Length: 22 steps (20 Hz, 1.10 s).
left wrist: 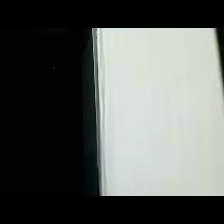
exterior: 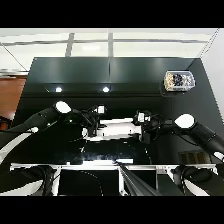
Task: Fold the box and place the chain.
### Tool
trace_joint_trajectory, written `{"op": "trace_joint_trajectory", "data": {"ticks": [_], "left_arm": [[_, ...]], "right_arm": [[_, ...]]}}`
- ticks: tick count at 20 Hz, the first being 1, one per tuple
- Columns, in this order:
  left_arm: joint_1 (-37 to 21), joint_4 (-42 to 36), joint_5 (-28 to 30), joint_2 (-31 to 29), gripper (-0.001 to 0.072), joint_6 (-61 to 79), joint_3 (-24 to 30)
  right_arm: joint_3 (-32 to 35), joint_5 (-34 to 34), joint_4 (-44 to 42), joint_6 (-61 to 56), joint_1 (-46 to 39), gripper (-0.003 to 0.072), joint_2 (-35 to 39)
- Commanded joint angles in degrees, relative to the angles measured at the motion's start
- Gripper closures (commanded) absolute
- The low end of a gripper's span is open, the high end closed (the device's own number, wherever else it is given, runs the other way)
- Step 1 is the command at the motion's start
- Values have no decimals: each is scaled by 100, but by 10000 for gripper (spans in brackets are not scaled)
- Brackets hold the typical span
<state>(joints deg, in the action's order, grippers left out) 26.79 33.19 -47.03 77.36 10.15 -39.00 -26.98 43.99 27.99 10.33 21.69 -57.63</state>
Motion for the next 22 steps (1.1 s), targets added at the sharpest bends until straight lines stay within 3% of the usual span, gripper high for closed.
{"op": "trace_joint_trajectory", "data": {"ticks": [1, 12, 22], "left_arm": [[2, 2, 9, 0, 682, 0, 4], [2, 2, 13, 0, 681, 0, 4], [2, 0, 7, 0, 681, -2, 4]], "right_arm": [[4, 133, -114, 164, 0, -17, -144], [94, 155, 260, 579, 96, -16, -739], [94, -481, 11, 903, 496, -15, -986]]}}
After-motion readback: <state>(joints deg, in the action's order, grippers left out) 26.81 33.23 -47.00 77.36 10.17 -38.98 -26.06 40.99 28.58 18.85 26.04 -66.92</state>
